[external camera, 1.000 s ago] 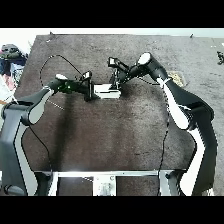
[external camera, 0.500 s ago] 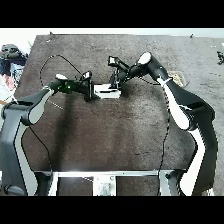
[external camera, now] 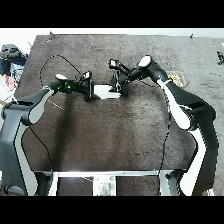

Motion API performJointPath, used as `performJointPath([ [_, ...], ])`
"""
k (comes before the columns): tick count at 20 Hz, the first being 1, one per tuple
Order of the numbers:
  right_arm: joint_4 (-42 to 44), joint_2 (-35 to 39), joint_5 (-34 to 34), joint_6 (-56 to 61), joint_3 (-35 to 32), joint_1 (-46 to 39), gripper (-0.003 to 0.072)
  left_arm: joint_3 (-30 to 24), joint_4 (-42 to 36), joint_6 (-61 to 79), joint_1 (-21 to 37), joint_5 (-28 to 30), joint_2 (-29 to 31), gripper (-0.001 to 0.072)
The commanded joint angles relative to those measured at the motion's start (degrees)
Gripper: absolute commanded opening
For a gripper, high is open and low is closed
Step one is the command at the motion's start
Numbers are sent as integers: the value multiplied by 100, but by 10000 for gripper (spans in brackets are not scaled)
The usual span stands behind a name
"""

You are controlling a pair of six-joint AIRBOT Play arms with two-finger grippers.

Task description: Fold the box and place the chain.

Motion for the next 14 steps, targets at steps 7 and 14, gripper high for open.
performJointPath([
  [7, -48, -7, 426, 94, -55, -4, 367, 4, -2, -9, 0, 20, 0, 236],
  [14, 911, 103, 457, 94, -39, -227, 367, 4, -2, -9, 0, 22, 0, 236],
])
